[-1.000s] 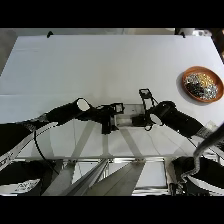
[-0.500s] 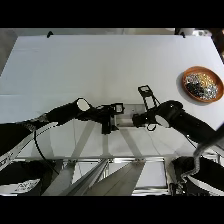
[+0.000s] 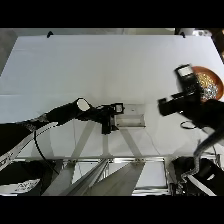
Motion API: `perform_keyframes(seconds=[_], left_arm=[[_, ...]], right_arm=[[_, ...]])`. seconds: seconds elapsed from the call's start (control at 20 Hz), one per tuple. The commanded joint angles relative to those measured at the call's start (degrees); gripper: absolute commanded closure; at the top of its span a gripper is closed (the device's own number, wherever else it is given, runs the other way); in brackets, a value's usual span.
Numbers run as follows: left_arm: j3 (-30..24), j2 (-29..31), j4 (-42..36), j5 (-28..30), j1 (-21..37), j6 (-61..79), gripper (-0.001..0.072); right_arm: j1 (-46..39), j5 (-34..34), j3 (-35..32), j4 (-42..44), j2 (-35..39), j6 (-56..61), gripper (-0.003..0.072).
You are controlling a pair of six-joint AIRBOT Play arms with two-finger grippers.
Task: Fold the box and place the chain.
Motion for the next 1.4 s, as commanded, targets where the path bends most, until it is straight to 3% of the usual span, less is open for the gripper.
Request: perform_keyframes(seconds=[0.0, 0.15, 0.25, 0.45, 0.55, 0.75, 1.1, 1.35], left_arm=[[-0.02, 0.02, 0.02, 0.00, 0.00, 0.02, 0.0337], [-0.02, 0.02, 0.00, 0.02, 0.02, 0.02, 0.0337], [-0.02, 0.02, 0.02, 0.02, 0.02, 0.02, 0.0337], [0.00, 0.02, 0.02, 0.04, 0.02, 0.02, 0.0337], [0.00, 0.02, 0.02, 0.02, 0.00, 0.02, 0.0337], [0.00, 0.02, 0.00, 0.02, 0.00, 0.02, 0.0337], [0.00, 0.02, 0.02, 0.00, 0.02, 0.02, 0.0337], [-0.02, 0.02, 0.02, 0.00, 0.02, 0.02, 0.0337]], right_arm=[[-21.05, -11.93, 0.00, -7.06, 0.79, -4.46, 0.0174], [-39.80, -21.55, 1.14, -3.04, -9.53, -5.09, 0.0222], [-45.29, -26.60, 2.49, -0.83, -18.53, -5.75, 0.0223], [-50.07, -19.26, 13.25, -0.83, -40.17, -8.50, 0.0224], [-49.81, -16.37, 18.51, -0.22, -47.10, -9.97, 0.0232], [-49.07, -18.05, 23.32, 7.19, -52.11, -12.09, 0.0328], [-49.09, -20.96, 24.17, 20.41, -55.95, -20.55, 0.0327], [-49.16, -18.45, 24.17, 21.07, -56.59, -21.24, 0.0333]])
